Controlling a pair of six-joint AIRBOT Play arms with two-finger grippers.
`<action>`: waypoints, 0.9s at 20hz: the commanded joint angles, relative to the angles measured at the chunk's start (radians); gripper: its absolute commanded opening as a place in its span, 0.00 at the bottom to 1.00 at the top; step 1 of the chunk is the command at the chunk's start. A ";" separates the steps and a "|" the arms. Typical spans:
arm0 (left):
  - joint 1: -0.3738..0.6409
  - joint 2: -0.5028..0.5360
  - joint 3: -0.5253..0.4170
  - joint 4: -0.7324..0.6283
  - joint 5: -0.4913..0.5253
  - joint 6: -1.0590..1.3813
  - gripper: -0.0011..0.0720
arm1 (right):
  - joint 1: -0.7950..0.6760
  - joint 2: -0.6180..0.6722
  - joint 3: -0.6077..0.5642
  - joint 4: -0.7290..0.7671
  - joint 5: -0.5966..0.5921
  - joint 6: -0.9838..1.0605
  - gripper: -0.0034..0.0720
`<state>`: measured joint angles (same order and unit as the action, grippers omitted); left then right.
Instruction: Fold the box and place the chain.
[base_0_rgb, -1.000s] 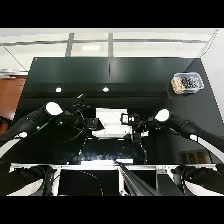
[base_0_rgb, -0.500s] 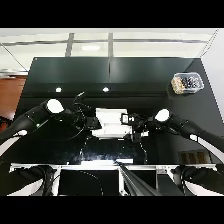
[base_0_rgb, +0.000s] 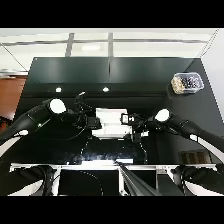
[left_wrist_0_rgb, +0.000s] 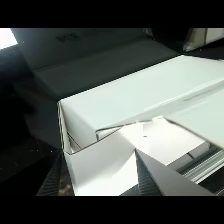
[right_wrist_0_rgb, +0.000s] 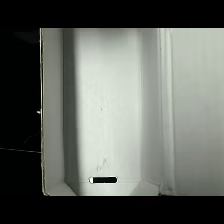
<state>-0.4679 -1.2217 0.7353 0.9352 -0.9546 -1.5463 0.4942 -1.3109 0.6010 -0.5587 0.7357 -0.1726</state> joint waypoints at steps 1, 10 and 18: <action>-0.002 0.000 0.006 0.024 0.003 -0.037 0.70 | 0.000 -0.001 0.000 0.000 0.000 0.000 0.67; -0.002 -0.021 0.006 0.025 0.032 -0.041 0.70 | 0.000 -0.001 0.000 0.000 0.001 0.000 0.67; 0.040 -0.021 0.006 0.018 0.016 -0.039 0.71 | 0.000 -0.001 0.000 0.000 0.000 0.000 0.67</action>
<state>-0.4385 -1.2427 0.7414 0.9619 -0.9241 -1.5883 0.4942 -1.3113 0.6006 -0.5568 0.7345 -0.1719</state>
